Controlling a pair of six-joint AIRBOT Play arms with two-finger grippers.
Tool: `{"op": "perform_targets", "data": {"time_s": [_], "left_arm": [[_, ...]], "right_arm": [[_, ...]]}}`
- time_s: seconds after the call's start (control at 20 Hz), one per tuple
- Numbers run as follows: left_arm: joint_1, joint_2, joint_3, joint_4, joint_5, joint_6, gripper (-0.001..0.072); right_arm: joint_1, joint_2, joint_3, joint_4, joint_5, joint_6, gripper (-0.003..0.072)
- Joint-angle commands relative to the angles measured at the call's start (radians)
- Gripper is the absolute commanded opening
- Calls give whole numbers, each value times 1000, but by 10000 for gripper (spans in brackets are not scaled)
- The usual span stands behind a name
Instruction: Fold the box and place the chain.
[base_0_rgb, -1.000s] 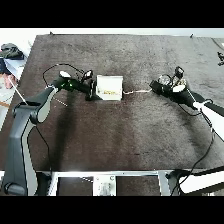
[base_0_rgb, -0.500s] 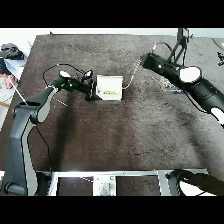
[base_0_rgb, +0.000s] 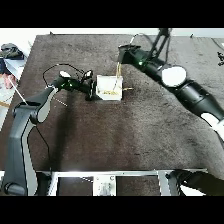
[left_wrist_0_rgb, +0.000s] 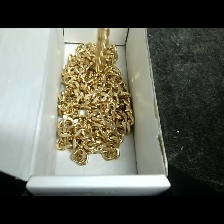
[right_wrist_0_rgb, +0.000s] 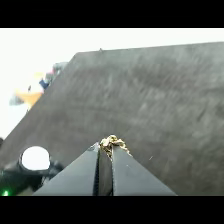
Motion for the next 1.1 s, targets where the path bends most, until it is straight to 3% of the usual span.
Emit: {"op": "perform_targets", "data": {"time_s": [0.0,0.1,0.15,0.2,0.3,0.6,0.85,1.05], "left_arm": [[0,0,0,0,0,0,278],[0,0,0,0,0,0,279],[0,0,0,0,0,0,278],[0,0,0,0,0,0,278],[0,0,0,0,0,0,278],[0,0,0,0,0,0,278],[0,0,0,0,0,0,278],[0,0,0,0,0,0,278]], "right_arm": [[28,-96,2,-18,33,-2,-14],[8,-143,0,-68,91,3,12],[-14,-157,0,-78,121,3,237],[-39,-161,-3,-82,147,3,395],[-100,-158,-19,-86,175,2,256],[-319,-237,-24,-86,383,-13,256],[-354,-484,206,-94,621,-170,256],[-337,-635,411,-227,737,-237,291]]}}
